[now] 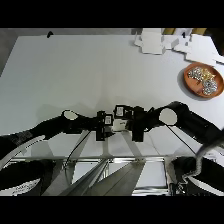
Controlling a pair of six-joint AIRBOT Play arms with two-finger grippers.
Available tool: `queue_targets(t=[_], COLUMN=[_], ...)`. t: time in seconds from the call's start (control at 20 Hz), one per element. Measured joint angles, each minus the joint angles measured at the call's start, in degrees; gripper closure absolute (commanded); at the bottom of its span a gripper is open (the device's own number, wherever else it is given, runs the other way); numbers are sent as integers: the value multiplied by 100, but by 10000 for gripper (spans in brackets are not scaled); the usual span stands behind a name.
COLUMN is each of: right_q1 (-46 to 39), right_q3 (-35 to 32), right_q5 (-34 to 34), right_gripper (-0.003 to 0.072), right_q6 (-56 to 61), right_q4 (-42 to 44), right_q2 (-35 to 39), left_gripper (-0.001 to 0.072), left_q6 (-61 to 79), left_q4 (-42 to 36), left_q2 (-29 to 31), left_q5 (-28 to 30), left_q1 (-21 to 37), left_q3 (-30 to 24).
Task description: Fold the box and place the chain.
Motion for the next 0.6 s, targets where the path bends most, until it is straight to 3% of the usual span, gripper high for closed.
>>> queue_targets(t=[0.6], right_q1=[0], right_q3=[-92], right_q5=[-48], right_gripper=[605], right_q6=[2], right_q4=[-17], right_q2=[-251], left_gripper=[434], left_q6=[4], left_q4=[7], left_q2=[-2], left_q5=[-4], left_q1=[0], left_q3=[0])
